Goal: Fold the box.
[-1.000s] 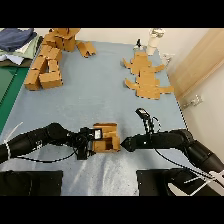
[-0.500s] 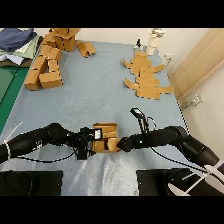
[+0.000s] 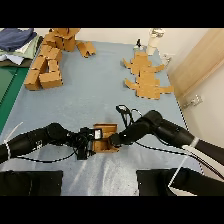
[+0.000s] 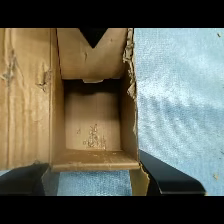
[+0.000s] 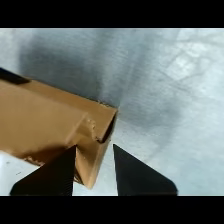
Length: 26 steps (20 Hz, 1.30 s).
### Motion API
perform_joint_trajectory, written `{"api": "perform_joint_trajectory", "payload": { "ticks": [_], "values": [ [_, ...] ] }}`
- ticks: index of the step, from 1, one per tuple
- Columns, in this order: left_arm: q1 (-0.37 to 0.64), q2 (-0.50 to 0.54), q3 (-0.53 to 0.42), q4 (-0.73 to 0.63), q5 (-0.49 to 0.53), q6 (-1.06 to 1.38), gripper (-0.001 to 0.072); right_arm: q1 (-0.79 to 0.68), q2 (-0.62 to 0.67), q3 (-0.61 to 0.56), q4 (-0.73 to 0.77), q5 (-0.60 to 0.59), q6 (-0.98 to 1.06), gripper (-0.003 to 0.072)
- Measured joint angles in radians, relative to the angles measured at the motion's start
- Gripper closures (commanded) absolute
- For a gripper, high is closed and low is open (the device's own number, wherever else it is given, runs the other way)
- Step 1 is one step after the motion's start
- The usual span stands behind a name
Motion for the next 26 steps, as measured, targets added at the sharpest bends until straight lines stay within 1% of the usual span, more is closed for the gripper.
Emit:
{"api": "perform_joint_trajectory", "payload": {
  "ticks": [2,7,8,10,11,12,13,15,17,18,19,20,26],
  "values": [
    [0.000,0.000,0.000,0.000,0.000,0.000,0.0253,0.056,-0.050,0.051,-0.079,-0.042,0.128,0.0319],
    [0.000,0.000,0.000,0.000,0.000,0.000,0.0253,0.158,-0.163,0.146,-0.201,-0.131,0.383,0.0323],
    [0.000,0.000,0.000,0.000,0.000,0.000,0.0253,0.167,-0.184,0.158,-0.216,-0.147,0.414,0.0388],
    [0.000,0.000,0.000,0.000,0.000,0.000,0.0253,0.180,-0.218,0.176,-0.237,-0.172,0.464,0.0431],
    [0.000,0.000,0.000,0.000,0.000,0.000,0.0253,0.184,-0.230,0.182,-0.248,-0.181,0.485,0.0538],
    [0.000,0.000,0.000,0.000,0.000,0.000,0.0253,0.186,-0.238,0.186,-0.254,-0.193,0.502,0.0602],
    [0.000,0.000,0.000,0.000,0.000,0.000,0.0253,0.188,-0.243,0.189,-0.262,-0.201,0.515,0.0683],
    [0.000,0.000,0.000,0.001,0.000,-0.002,0.0253,0.193,-0.251,0.193,-0.269,-0.206,0.531,0.0684],
    [0.000,0.000,0.000,0.001,0.000,-0.001,0.0253,0.194,-0.254,0.195,-0.271,-0.210,0.539,0.0682],
    [0.000,0.000,0.000,0.000,0.000,-0.001,0.0253,0.195,-0.255,0.195,-0.272,-0.212,0.542,0.0553],
    [0.000,0.000,0.000,0.000,0.000,0.000,0.0253,0.195,-0.257,0.195,-0.274,-0.217,0.544,0.0349],
    [0.000,0.000,0.000,0.000,0.001,0.000,0.0253,0.195,-0.257,0.194,-0.272,-0.225,0.544,0.0313],
    [0.000,0.000,0.000,0.000,0.001,0.000,0.0253,0.195,-0.214,0.202,-0.254,-0.224,0.543,0.0313]
  ]
}}
